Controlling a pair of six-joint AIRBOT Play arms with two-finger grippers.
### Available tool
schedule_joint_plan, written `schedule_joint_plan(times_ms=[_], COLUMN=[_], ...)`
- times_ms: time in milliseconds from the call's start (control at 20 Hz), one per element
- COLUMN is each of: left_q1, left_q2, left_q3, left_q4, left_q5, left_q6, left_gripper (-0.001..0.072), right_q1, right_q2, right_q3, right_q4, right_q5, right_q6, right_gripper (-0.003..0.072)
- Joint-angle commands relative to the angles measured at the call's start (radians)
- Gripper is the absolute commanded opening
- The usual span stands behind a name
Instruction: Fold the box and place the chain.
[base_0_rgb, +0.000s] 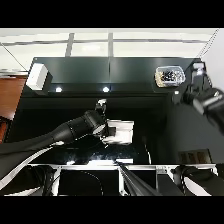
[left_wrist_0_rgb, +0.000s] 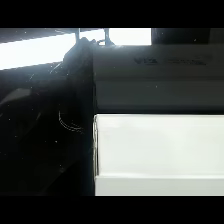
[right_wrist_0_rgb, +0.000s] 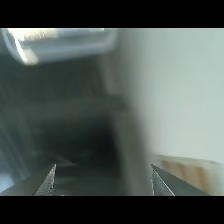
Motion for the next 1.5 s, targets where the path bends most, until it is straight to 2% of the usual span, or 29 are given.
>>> schedule_joint_plan(times_ms=[0,250,300,400,500,550,700,1000,1050,1100,1150,1200,1450], left_q1=[0.001,0.0,0.0,0.001,0.0,0.001,0.001,0.001,0.001,0.001,0.001,0.001,0.001], left_q2=[0.0,0.0,0.0,0.0,0.0,0.0,0.0,0.0,0.0,0.0,0.0,0.0,0.0], left_q3=[0.0,0.0,0.0,0.0,0.0,0.0,0.0,0.0,0.0,0.0,0.0,0.0,0.0], left_q4=[0.0,0.0,0.0,0.0,0.0,0.0,0.0,0.0,0.0,0.0,0.0,0.0,0.0], left_q5=[0.0,0.0,0.0,0.0,0.0,-0.001,-0.002,-0.003,-0.003,-0.003,-0.003,-0.003,-0.003], left_q6=[0.0,0.0,0.0,0.0,0.0,0.0,0.0,0.0,0.0,0.0,0.0,0.0,0.0], left_gripper=[0.0024,0.0024,0.0024,0.0024,0.0024,0.0024,0.0024,0.0024,0.0024,0.0024,0.0024,0.0024,0.0025], right_q1=[-0.213,-0.243,-0.243,-0.242,-0.242,-0.242,-0.241,-0.23,-0.23,-0.231,-0.233,-0.234,-0.245], right_q2=[-0.252,-0.739,-0.801,-0.876,-0.916,-0.927,-0.951,-0.986,-0.987,-0.986,-0.981,-0.974,-0.853], right_q3=[0.252,0.847,0.927,1.008,1.033,1.033,1.033,1.033,1.033,1.034,1.038,1.044,1.054], right_q4=[0.336,0.46,0.484,0.489,0.489,0.489,0.49,0.489,0.489,0.489,0.489,0.487,0.481], right_q5=[-0.17,0.175,0.195,0.203,0.224,0.237,0.268,0.257,0.254,0.253,0.256,0.269,0.321], right_q6=[-0.2,-0.243,-0.243,-0.241,-0.241,-0.242,-0.241,-0.233,-0.231,-0.231,-0.231,-0.233,-0.337], right_gripper=[0.0716,0.0715,0.0713,0.0674,0.0672,0.0562,0.0552,0.0552,0.0517,0.0263,0.0115,0.0011,0.0011])
